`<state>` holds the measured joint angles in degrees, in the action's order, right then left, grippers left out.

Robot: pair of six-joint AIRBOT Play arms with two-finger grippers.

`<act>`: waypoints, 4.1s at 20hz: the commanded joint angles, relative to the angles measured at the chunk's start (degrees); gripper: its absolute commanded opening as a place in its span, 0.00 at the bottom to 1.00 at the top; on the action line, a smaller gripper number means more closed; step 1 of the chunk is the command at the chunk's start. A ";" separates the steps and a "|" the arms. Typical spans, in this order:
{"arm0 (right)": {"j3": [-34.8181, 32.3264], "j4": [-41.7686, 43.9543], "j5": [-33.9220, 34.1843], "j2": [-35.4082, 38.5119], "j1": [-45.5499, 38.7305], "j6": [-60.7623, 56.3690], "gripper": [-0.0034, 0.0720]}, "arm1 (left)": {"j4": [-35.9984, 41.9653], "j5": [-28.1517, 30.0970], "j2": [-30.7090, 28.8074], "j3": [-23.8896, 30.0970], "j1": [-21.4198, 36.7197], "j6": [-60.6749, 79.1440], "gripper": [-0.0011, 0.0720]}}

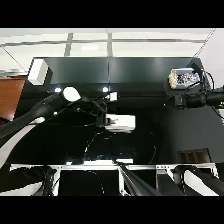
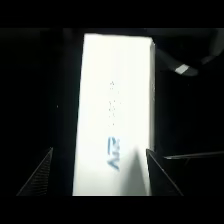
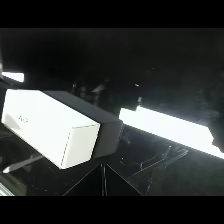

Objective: Fold the box and place the chain.

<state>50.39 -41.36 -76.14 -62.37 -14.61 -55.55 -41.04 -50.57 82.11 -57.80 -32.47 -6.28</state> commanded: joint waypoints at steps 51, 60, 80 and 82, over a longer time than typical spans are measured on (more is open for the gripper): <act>0.00 -0.72 4.83 0.00 0.00 1.11 0.06 | -45.42 0.44 -3.26 -6.60 52.65 -71.54 0.56; 0.00 -0.68 4.83 0.00 0.02 1.07 0.06 | -37.42 3.50 11.39 -18.49 52.65 -57.86 0.55; 0.00 -1.05 25.94 -0.02 13.46 3.34 0.06 | -28.57 -18.73 -1.31 -30.18 42.42 -72.61 0.05; 0.00 -4.13 32.50 -0.04 14.75 3.80 0.06 | -28.37 -9.33 -8.22 -18.03 34.71 -69.31 0.05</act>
<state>50.39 -42.76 -53.87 -62.37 -2.76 -52.47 -71.81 -66.13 81.17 -86.32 9.80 -77.58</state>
